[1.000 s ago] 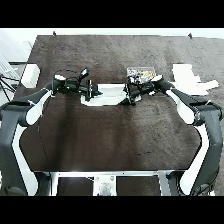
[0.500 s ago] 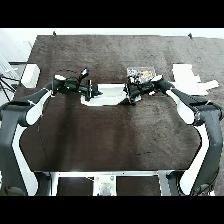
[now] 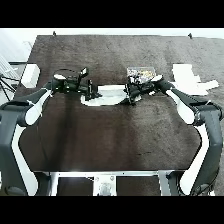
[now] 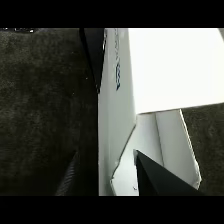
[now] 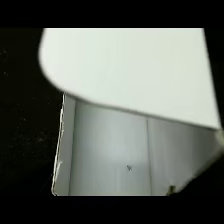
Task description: Fold the box and place the chain.
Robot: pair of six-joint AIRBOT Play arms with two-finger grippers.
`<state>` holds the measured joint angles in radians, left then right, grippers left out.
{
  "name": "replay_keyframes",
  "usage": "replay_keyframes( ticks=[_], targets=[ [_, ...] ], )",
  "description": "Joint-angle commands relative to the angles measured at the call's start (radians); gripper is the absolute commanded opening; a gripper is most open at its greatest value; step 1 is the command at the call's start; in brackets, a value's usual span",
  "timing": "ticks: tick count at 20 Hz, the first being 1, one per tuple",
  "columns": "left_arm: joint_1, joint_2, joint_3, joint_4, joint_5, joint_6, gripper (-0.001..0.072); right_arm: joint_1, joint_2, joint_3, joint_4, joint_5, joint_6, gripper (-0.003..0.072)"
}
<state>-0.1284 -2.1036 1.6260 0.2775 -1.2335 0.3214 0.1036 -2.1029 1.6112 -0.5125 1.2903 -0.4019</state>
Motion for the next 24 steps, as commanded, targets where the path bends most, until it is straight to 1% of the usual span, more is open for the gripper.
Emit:
replay_keyframes(
  ticks=[1,3,6,7,8,10,11,13,14,16,18,19,20,22,24],
  targets=[
    [0.030,0.029,0.006,-0.002,-0.030,0.000,0.0418,0.001,0.000,0.000,0.000,0.000,0.000,0.0582],
    [0.070,0.057,0.016,-0.010,-0.079,-0.010,0.0418,0.001,0.000,0.000,0.000,0.000,0.001,0.0581],
    [0.129,0.102,0.033,-0.051,-0.193,-0.009,0.0416,0.001,0.000,0.000,0.000,0.000,0.000,0.0582],
    [0.144,0.116,0.043,-0.072,-0.223,-0.027,0.0296,0.001,0.000,0.000,0.000,0.000,0.000,0.0582],
    [0.153,0.131,0.053,-0.076,-0.271,-0.028,0.0019,0.001,0.000,0.000,0.000,0.000,0.001,0.0582],
    [0.159,0.179,0.055,-0.074,-0.320,-0.039,0.0017,0.001,0.000,0.000,0.000,0.000,0.000,0.0582],
    [0.158,0.210,0.055,-0.069,-0.328,-0.067,0.0014,0.001,0.000,0.000,0.000,0.000,0.000,0.0582],
    [0.158,0.301,0.048,-0.061,-0.327,-0.138,0.0013,0.001,0.000,0.000,0.000,0.000,0.000,0.0582],
    [0.152,0.365,0.015,-0.058,-0.303,-0.136,0.0014,0.001,0.000,0.000,0.000,0.001,0.000,0.0581],
    [0.116,0.493,-0.089,-0.022,-0.212,-0.111,0.0013,0.001,0.000,0.000,0.000,0.000,0.000,0.0582],
    [0.043,0.610,-0.248,0.032,-0.061,-0.040,0.0014,0.001,0.000,0.000,0.000,0.000,0.000,0.0581],
    [0.008,0.638,-0.315,0.056,0.002,-0.012,0.0014,0.001,0.000,0.000,0.000,0.000,0.000,0.0582],
    [-0.025,0.646,-0.373,0.065,0.043,0.011,0.0015,0.001,0.000,0.000,0.000,0.000,0.000,0.0582],
    [-0.068,0.624,-0.460,0.064,0.088,0.051,0.0015,0.001,0.000,0.000,0.000,0.000,0.000,0.0581],
    [-0.096,0.573,-0.505,0.063,0.134,0.055,0.0016,0.001,0.000,0.000,0.000,0.000,0.000,0.0581]
  ],
)
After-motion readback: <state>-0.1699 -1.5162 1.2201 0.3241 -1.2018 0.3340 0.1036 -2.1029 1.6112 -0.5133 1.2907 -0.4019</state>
